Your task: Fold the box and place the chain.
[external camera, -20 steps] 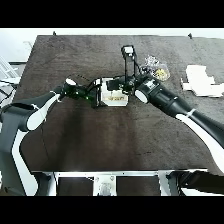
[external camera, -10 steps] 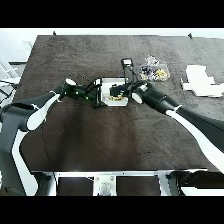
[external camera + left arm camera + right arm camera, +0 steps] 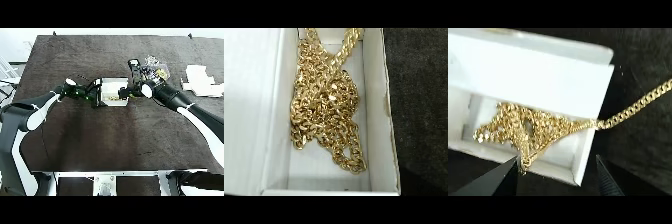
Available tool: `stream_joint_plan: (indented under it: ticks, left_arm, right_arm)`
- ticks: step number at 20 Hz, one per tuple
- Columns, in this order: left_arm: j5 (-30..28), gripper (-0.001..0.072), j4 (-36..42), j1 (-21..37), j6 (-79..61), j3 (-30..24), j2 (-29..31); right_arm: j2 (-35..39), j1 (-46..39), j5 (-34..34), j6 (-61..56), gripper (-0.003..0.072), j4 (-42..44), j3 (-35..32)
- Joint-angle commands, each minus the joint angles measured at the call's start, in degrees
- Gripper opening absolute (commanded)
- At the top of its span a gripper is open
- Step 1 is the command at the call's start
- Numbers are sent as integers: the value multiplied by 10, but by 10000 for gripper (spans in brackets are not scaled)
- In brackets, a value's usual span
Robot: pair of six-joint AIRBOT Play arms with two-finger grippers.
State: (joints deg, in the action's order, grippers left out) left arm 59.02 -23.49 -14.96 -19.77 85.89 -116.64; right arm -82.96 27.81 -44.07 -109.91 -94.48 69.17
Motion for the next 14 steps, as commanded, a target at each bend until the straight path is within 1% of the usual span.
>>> stream_joint_plan:
  ticks: [1,2,3,4,5,7,9,10,11,12,13,14]
  left_arm:
    - [0,310,0,0,0,0,0]
    - [0,310,0,0,0,0,0]
    - [0,310,0,0,0,0,0]
    - [0,310,0,0,0,0,0]
    - [0,310,0,0,0,0,0]
    - [-1,310,0,0,0,0,0]
    - [0,310,0,0,0,0,0]
    - [0,310,0,0,0,0,0]
    - [0,310,0,0,0,0,0]
    - [0,310,0,0,0,0,0]
    - [0,310,0,0,0,0,0]
    - [0,310,0,0,0,0,0]
  right_arm:
    - [-5,-32,-49,71,569,26,23]
    - [-15,-42,-54,81,569,27,37]
    - [-30,-53,-76,98,569,41,56]
    - [-44,-61,-103,121,569,66,73]
    - [-56,-63,-115,155,570,93,84]
    - [-71,-64,-73,215,569,132,85]
    - [-79,-65,-30,222,570,168,85]
    - [-82,-66,-27,226,570,183,85]
    - [-85,-69,-46,235,572,197,85]
    - [-88,-76,-72,236,597,214,85]
    - [-90,-86,-83,236,614,231,85]
    - [-92,-100,-79,237,614,253,85]
